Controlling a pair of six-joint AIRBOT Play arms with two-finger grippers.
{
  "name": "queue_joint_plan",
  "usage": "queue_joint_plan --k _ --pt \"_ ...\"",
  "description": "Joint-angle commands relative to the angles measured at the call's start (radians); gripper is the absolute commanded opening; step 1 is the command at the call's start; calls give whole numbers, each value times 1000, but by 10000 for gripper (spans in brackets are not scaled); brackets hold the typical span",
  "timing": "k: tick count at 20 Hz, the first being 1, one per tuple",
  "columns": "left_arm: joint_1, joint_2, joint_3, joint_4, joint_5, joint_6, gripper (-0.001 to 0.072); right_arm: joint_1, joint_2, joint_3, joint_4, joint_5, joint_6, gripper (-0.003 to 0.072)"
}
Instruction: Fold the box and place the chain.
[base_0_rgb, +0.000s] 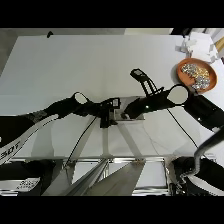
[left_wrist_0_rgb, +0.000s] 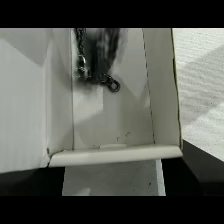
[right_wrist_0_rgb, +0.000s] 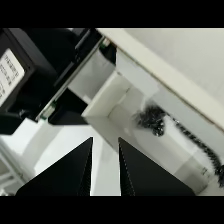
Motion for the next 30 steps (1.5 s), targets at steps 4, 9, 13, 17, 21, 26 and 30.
queue_joint_plan --k 4,9,13,17,21,26,30 --pt "1 1 0 0 0 0 206 -33 95 0 -112 98 3 180" --pt "1 1 0 0 0 0 206 -206 178 0 -480 228 97 144" --pt "1 1 0 0 0 0 206 -298 92 0 -535 170 108 280" --pt "1 1 0 0 0 0 206 -300 -45 0 -551 66 87 317" --pt "1 1 0 0 0 0 206 -300 -121 0 -624 55 -269 316" --pt "1 1 0 0 0 0 206 -300 -128 0 -606 -17 -580 315" --pt "1 1 0 0 0 0 206 -300 -146 0 -512 25 -758 312"
